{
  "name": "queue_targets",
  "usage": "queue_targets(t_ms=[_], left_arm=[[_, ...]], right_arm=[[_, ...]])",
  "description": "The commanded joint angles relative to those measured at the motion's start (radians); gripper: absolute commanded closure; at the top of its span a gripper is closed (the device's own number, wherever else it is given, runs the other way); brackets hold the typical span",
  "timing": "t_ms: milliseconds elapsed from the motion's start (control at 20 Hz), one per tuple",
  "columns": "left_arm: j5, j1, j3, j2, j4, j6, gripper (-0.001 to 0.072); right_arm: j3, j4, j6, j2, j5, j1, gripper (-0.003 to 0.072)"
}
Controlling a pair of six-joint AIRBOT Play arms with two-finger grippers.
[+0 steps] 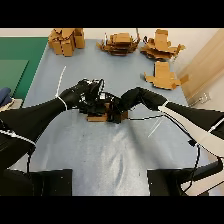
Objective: Fold the box.
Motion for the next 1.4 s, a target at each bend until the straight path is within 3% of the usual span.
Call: queue_targets(t_ms=[0, 250, 450, 600, 750, 950, 1100, 1200, 1350], left_arm=[[-0.003, 0.001, 0.002, 0.035, 0.008, 0.008, 0.0122], [-0.010, 0.001, 0.002, 0.117, 0.019, 0.010, 0.0122], [-0.113, 0.013, 0.002, 0.144, 0.053, 0.056, 0.0123], [-0.175, 0.056, -0.010, 0.189, 0.003, 0.221, 0.0123], [-0.159, 0.116, -0.069, 0.277, -0.025, 0.417, 0.0122], [-0.174, 0.337, -0.219, 0.406, -0.327, 0.887, 0.0120], [-0.244, 0.567, -0.297, 0.412, -0.643, 1.420, 0.0064], [-0.181, 0.668, -0.319, 0.365, -0.825, 1.641, 0.0063], [-0.051, 0.698, -0.316, 0.261, -0.858, 1.910, 0.0065]], right_arm=[[0.000, -0.007, 0.002, 0.000, -0.005, -0.001, 0.0180], [0.000, -0.007, 0.002, 0.000, -0.005, -0.001, 0.0181], [0.000, -0.007, 0.002, 0.000, -0.006, -0.001, 0.0180], [0.000, -0.007, 0.002, 0.000, -0.007, -0.001, 0.0180], [0.000, -0.007, 0.002, 0.000, -0.015, -0.001, 0.0180], [0.000, -0.007, 0.002, 0.000, -0.020, -0.001, 0.0181], [0.000, -0.007, 0.002, 0.000, -0.019, -0.001, 0.0181], [0.000, -0.007, 0.002, 0.000, -0.019, 0.000, 0.0181], [0.000, -0.008, 0.002, 0.000, -0.020, -0.001, 0.0181]])
